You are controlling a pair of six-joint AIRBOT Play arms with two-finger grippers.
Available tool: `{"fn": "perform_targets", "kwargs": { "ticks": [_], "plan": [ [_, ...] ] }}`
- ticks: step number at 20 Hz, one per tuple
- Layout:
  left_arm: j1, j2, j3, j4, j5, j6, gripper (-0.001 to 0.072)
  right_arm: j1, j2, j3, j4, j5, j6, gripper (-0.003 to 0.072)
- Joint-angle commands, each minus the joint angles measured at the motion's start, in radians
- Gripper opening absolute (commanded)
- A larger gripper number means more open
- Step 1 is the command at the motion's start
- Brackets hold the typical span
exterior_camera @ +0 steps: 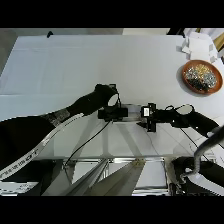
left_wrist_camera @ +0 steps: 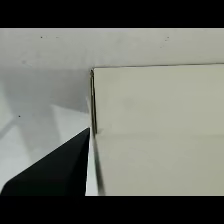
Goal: Fold the box and place the chain.
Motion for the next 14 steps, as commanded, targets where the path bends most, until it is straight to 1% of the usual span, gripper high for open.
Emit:
{"fn": "perform_targets", "kwargs": {
  "ticks": [1, 4, 5, 7, 10, 11, 12, 13, 14],
  "plan": [
    [0.014, 0.032, 0.0, 0.002, -0.018, 0.128, 0.0341, 0.0, 0.0, 0.0, 0.0, 0.001, -0.002, 0.0341],
    [0.037, 0.071, 0.0, 0.002, -0.04, 0.198, 0.0341, 0.0, 0.001, 0.0, 0.0, 0.001, -0.002, 0.0341],
    [0.049, 0.089, 0.0, 0.002, -0.049, 0.254, 0.0341, 0.0, 0.0, 0.0, 0.0, 0.001, -0.002, 0.0341],
    [0.081, 0.138, 0.0, 0.014, -0.076, 0.479, 0.0341, 0.0, 0.001, 0.0, 0.0, 0.001, -0.002, 0.0341],
    [0.145, 0.221, 0.0, 0.047, -0.138, 0.964, 0.0347, 0.0, 0.0, 0.0, 0.0, 0.001, -0.002, 0.0341],
    [0.173, 0.248, -0.01, 0.042, -0.138, 1.095, 0.0414, 0.0, 0.001, 0.0, 0.0, 0.001, -0.002, 0.0341],
    [0.207, 0.28, -0.032, 0.011, -0.106, 1.228, 0.0556, 0.0, 0.0, 0.0, 0.0, 0.001, -0.002, 0.0341],
    [0.242, 0.31, -0.061, -0.04, -0.06, 1.358, 0.0588, 0.0, 0.0, 0.0, 0.0, 0.001, -0.002, 0.0341],
    [0.283, 0.34, -0.105, -0.109, -0.008, 1.515, 0.0588, 0.0, 0.001, 0.0, 0.0, 0.001, -0.002, 0.0341]
  ]
}}
